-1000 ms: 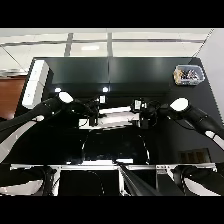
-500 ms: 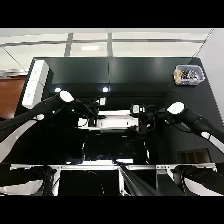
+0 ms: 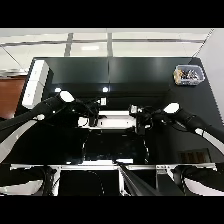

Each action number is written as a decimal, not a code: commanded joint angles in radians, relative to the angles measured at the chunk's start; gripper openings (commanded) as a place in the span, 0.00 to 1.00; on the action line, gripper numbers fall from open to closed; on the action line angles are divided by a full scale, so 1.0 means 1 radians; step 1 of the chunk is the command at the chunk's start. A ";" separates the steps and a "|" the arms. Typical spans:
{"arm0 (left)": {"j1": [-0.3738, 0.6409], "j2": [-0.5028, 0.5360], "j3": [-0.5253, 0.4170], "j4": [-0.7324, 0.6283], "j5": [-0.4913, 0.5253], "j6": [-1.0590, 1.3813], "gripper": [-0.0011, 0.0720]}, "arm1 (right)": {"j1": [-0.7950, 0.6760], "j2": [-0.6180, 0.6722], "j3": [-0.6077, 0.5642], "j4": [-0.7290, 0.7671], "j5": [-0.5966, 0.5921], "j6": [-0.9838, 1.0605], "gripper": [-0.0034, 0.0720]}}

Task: Fold the box and place the chain.

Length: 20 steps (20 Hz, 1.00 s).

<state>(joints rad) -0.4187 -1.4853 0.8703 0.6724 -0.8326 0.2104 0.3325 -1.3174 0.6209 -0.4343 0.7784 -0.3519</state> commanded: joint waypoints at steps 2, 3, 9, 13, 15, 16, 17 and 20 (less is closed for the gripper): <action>0.001 -0.001 0.000 0.001 0.002 0.000 0.05 | 0.032 -0.021 0.015 -0.064 -0.036 0.062 0.97; 0.001 -0.001 0.000 0.001 0.002 0.000 0.05 | 0.039 -0.022 0.015 -0.074 -0.045 0.068 0.97; 0.001 -0.001 0.000 0.001 0.002 0.000 0.05 | 0.044 -0.034 0.027 -0.093 -0.068 0.121 0.97; 0.001 -0.001 0.000 0.001 0.002 0.000 0.05 | 0.044 -0.044 0.041 -0.110 -0.066 0.151 0.97; 0.001 -0.001 0.000 0.001 0.002 0.000 0.05 | 0.045 -0.045 0.041 -0.116 -0.064 0.154 0.97; 0.001 -0.001 0.000 0.001 0.002 0.000 0.05 | 0.048 -0.046 0.041 -0.121 -0.064 0.154 0.97; 0.001 -0.001 0.000 0.001 0.002 0.000 0.05 | 0.053 -0.047 0.042 -0.129 -0.065 0.154 0.97; 0.001 -0.001 0.000 0.001 0.002 0.000 0.05 | 0.063 -0.048 0.042 -0.150 -0.066 0.161 0.97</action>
<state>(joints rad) -0.4187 -1.4853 0.8703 0.6731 -0.8291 0.2096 0.3882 -1.3628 0.6613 -0.5610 0.7124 -0.2008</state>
